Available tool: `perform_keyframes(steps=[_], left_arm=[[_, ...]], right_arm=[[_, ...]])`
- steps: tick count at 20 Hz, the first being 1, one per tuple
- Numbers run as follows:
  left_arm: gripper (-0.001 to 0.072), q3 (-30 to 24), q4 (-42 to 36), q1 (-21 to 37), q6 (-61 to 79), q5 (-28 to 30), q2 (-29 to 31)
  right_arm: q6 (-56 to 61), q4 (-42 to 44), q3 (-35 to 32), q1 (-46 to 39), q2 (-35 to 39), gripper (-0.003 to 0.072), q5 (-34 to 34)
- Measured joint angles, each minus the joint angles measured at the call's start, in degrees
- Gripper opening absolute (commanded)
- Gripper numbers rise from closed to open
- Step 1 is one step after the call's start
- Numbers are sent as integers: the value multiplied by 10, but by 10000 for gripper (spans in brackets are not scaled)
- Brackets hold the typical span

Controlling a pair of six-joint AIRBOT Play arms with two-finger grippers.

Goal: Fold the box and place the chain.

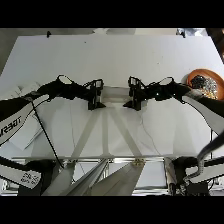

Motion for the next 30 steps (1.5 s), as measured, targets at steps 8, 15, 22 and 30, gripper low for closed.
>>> perform_keyframes(steps=[8, 15, 22, 30], left_arm=[[143, 0, 2, 0, -1, -3, 0], [143, 0, 3, 0, 0, -8, 0], [143, 0, 2, -1, -2, -6, 0], [143, -1, 2, -1, 0, -4, 0]], right_arm=[[0, 0, 0, 0, 0, 453, 0], [0, 4, 0, 0, 0, 688, 12], [10, -44, 0, -17, 41, 685, 15], [143, -151, 0, -82, 144, 307, 67]])
